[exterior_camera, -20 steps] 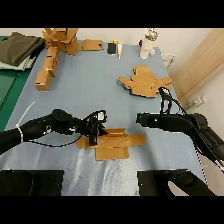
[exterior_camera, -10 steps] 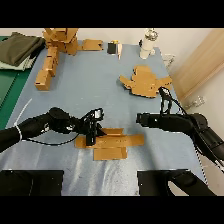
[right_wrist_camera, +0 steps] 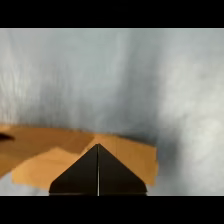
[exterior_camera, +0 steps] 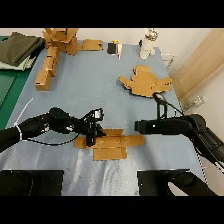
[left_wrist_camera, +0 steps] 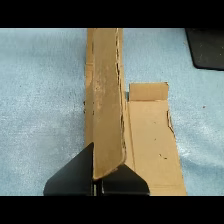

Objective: Fold the box.

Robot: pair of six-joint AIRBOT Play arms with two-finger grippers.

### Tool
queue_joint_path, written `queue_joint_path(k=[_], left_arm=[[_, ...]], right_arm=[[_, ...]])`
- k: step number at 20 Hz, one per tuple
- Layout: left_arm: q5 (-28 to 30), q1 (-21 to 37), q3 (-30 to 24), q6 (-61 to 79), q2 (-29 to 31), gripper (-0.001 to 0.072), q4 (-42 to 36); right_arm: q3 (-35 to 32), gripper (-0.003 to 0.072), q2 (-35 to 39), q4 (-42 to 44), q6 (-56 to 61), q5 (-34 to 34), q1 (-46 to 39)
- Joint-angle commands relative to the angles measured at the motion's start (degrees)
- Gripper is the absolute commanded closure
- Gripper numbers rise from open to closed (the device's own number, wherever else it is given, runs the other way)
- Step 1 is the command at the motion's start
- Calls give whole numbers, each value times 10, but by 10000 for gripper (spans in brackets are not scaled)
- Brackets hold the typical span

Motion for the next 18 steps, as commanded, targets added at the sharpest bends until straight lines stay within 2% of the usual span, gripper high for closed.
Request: queue_joint_path(k=[1,3,7,9,10,11,12,18], left_arm=[[1,0,0,0,0,699,0],[1,0,0,0,0,699,0],[1,0,0,0,0,699,0],[1,0,0,0,0,698,0],[1,0,0,0,0,698,0],[1,0,0,0,0,698,0],[1,0,0,0,-1,698,-1],[1,0,0,0,-1,699,-2]], right_arm=[[0,684,6,-28,19,-74,99],[0,684,5,-71,27,-64,205],[-7,684,5,-239,44,-50,433],[-29,672,5,-278,12,-36,543],[-44,544,3,-304,9,-20,580],[-61,338,-1,-333,9,0,601],[-75,239,-10,-359,9,18,607],[-85,238,-88,-434,9,31,607]])
